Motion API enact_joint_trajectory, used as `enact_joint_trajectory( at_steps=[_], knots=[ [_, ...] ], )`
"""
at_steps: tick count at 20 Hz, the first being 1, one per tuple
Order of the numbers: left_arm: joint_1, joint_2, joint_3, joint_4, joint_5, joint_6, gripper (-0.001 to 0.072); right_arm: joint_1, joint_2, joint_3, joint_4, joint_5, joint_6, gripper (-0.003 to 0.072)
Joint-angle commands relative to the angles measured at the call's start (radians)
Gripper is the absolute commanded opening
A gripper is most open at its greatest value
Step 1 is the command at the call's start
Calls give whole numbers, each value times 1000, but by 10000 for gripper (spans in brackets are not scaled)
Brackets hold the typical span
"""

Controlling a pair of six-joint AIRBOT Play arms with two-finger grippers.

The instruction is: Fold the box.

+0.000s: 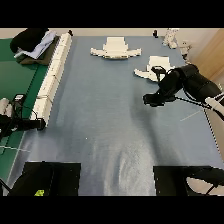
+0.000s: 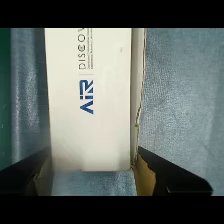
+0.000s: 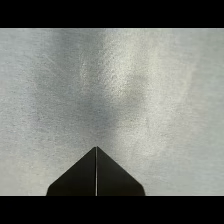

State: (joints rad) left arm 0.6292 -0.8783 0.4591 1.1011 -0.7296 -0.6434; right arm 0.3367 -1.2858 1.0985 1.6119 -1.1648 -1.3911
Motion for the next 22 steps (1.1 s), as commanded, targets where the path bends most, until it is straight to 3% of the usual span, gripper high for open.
enact_joint_trajectory(
  at_steps=[1,8,14,18,21,22],
  knots=[
    [2,14,10,45,-45,-17,702,0,-1,1,0,0,0,4],
    [2,186,161,228,-430,-134,701,0,-1,1,0,0,0,4],
    [-34,338,239,194,-570,-268,701,0,-1,1,0,0,0,4],
    [-171,363,326,154,-617,-380,701,0,-1,1,0,0,0,4],
    [-360,288,394,151,-603,-430,696,0,-1,1,0,0,0,4],
    [-436,246,418,151,-589,-431,572,0,-1,1,0,0,0,4]
  ],
)
